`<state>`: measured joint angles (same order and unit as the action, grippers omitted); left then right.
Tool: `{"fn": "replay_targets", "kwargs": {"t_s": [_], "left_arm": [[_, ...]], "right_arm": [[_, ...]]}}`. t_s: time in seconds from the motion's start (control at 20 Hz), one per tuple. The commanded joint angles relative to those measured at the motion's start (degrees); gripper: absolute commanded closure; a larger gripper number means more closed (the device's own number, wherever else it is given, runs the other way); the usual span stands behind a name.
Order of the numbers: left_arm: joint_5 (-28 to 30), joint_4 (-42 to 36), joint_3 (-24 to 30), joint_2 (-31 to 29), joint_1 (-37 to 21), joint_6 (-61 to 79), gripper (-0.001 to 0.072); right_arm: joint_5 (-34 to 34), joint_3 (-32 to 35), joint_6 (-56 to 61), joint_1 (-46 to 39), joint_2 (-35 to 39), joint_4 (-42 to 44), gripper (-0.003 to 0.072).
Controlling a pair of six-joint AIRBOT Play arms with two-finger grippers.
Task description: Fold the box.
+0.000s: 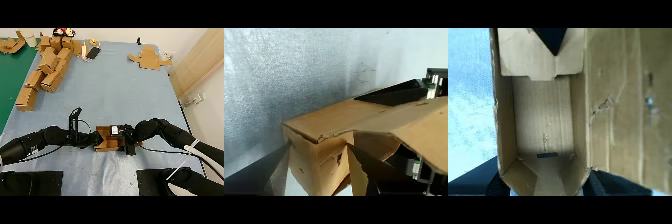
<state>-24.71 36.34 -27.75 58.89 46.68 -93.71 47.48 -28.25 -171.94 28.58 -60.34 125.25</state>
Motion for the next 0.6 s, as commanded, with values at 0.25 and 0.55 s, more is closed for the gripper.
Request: {"fn": "replay_targets", "kwargs": {"t_s": [0.25,0.55], "left_arm": [[-9.8,32.8,-7.5,1.4,6.1,-28.7,0.0158],[-16.5,39.9,-15.1,7.6,9.1,-36.8,0.0167]], "right_arm": [[0.0,0.0,0.0,0.0,0.0,0.0,0.0155],[0.0,0.0,0.0,0.0,0.0,0.0,0.0155]]}}
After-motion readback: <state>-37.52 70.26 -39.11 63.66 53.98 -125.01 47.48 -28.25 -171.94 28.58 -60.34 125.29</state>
